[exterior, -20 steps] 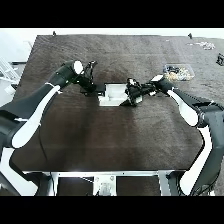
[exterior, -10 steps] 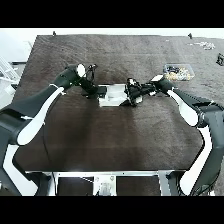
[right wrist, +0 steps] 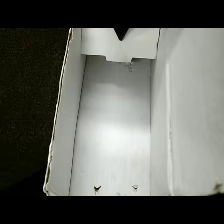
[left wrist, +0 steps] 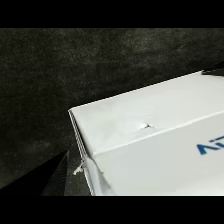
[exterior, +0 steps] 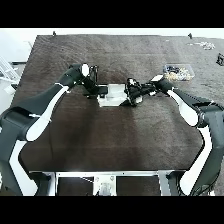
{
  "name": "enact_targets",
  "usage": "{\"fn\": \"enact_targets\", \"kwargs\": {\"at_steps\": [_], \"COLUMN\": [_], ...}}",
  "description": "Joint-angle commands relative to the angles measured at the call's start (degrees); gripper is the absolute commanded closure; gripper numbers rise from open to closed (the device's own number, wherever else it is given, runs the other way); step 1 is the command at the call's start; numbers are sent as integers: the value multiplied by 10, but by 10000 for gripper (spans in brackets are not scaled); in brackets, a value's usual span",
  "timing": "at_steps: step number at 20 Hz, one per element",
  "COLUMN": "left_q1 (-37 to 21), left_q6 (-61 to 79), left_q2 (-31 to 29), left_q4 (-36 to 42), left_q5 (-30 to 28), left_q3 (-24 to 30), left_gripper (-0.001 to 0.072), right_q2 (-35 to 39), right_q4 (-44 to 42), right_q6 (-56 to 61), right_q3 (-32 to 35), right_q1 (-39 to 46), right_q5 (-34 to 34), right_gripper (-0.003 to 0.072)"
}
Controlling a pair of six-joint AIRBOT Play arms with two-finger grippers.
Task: Fold the box and place the chain.
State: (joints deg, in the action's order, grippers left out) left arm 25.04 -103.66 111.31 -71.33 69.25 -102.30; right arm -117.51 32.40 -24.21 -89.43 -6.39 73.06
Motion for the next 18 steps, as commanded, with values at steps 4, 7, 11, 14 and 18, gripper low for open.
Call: {"fn": "enact_targets", "kwargs": {"at_steps": [4,7,11,14,18], "left_q1": [10,10,15,25,32], "left_q6": [-32,-42,-43,-43,-41], "left_q2": [24,25,49,72,91], "left_q4": [-48,-60,-69,-84,-96], "left_q5": [53,63,99,124,142], "left_q3": [-42,-47,-78,-117,-137], "left_gripper": [219,220,418,418,419], "right_q2": [0,0,0,0,0], "right_q4": [0,0,0,0,0], "right_q6": [0,0,0,0,0], "right_q3": [0,0,0,0,0], "right_q1": [0,0,0,0,0], "right_q5": [0,0,0,0,0], "right_gripper": [105,105,105,105,105]}}
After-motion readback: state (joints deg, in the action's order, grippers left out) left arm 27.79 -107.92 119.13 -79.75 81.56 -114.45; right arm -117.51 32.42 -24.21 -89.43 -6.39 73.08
